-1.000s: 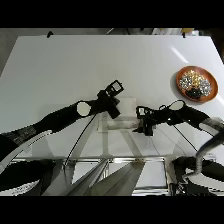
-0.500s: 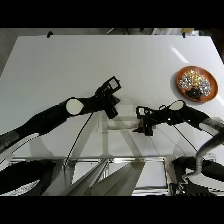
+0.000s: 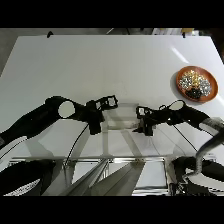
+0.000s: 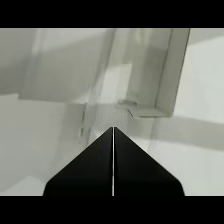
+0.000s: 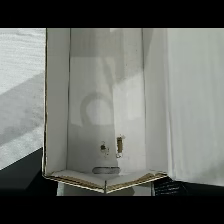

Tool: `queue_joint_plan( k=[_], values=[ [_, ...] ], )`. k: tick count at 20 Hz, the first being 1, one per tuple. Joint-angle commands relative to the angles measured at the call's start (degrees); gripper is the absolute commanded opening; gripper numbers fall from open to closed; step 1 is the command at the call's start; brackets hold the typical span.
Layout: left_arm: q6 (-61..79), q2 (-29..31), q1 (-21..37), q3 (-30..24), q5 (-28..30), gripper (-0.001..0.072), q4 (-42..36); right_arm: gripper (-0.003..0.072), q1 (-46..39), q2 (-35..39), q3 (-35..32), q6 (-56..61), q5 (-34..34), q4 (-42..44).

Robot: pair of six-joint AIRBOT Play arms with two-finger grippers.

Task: Fold the box and place the chain.

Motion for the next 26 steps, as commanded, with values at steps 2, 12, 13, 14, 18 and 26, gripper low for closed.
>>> queue_joint_plan(
  k=[2,12,13,14,18,26],
  values=[
    [2.93,-0.72,1.88,-1.81,-5.66,0.0005,2.67,0.0397,0.04,-0.02,-0.02,0.02,0.00,0.02],
    [29.38,-0.61,6.54,-7.17,5.86,0.0013,-9.40,0.0397,0.04,0.00,-0.02,0.02,0.00,0.02],
    [31.45,-0.66,6.54,-7.17,6.51,0.0031,-9.40,0.0397,0.04,0.00,-0.02,0.02,0.00,0.02],
    [33.62,-0.79,6.54,-7.17,6.45,0.0076,-9.38,0.0397,0.04,-0.02,-0.02,0.02,0.00,0.02],
    [38.14,-2.86,6.54,-7.17,7.17,0.0298,-9.40,0.0397,0.04,0.00,-0.02,0.02,0.00,0.02],
    [38.16,-4.66,5.11,-7.17,10.78,0.0294,-12.83,0.0397,0.04,-0.02,-0.02,0.02,-0.02,0.02]
  ],
)
